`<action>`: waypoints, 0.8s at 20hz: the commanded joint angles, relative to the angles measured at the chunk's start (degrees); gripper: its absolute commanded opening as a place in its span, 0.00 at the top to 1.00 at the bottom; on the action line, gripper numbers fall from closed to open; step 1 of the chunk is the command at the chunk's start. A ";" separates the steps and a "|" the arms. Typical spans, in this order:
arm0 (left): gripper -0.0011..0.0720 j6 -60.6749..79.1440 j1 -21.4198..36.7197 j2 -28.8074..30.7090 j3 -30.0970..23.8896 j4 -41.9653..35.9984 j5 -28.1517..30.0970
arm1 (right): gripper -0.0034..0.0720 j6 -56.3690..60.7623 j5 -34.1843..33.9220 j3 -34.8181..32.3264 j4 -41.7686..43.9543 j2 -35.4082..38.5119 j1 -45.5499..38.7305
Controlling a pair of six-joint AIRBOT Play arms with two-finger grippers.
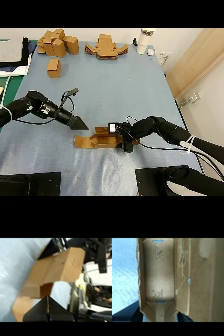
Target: Fold the box.
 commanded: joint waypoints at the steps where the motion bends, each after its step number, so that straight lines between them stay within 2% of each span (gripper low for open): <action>1: 0.97 -12.83 0.39 0.55 0.04 2.34 -8.13 | 0.23 0.00 0.02 0.04 -0.22 -0.02 0.00; 4: 0.97 -15.67 -6.01 0.55 0.04 -5.05 -6.73 | 0.23 0.00 0.00 0.04 -0.24 -0.02 0.00; 6: 0.97 -15.69 -12.50 0.55 1.25 -6.88 -0.35 | 0.23 0.00 0.00 0.04 -0.24 -0.02 0.00; 8: 0.97 -16.92 -15.74 0.28 3.85 -5.97 6.95 | 0.23 0.00 0.02 0.04 -0.26 -0.02 0.00; 10: 0.97 -19.39 -15.80 0.20 6.49 -3.26 14.53 | 0.23 0.00 0.00 0.04 -0.31 -0.02 0.00; 12: 0.97 -21.24 -15.41 0.20 8.24 1.09 19.58 | 0.23 0.00 0.00 0.04 -0.37 -0.02 0.00; 14: 0.97 -22.60 -15.39 0.17 8.85 3.41 22.88 | 0.23 0.00 0.02 0.04 -0.37 -0.02 0.00; 16: 0.97 -22.56 -15.39 -0.52 8.85 3.76 23.67 | 0.23 0.00 0.02 0.04 -0.37 -0.02 0.00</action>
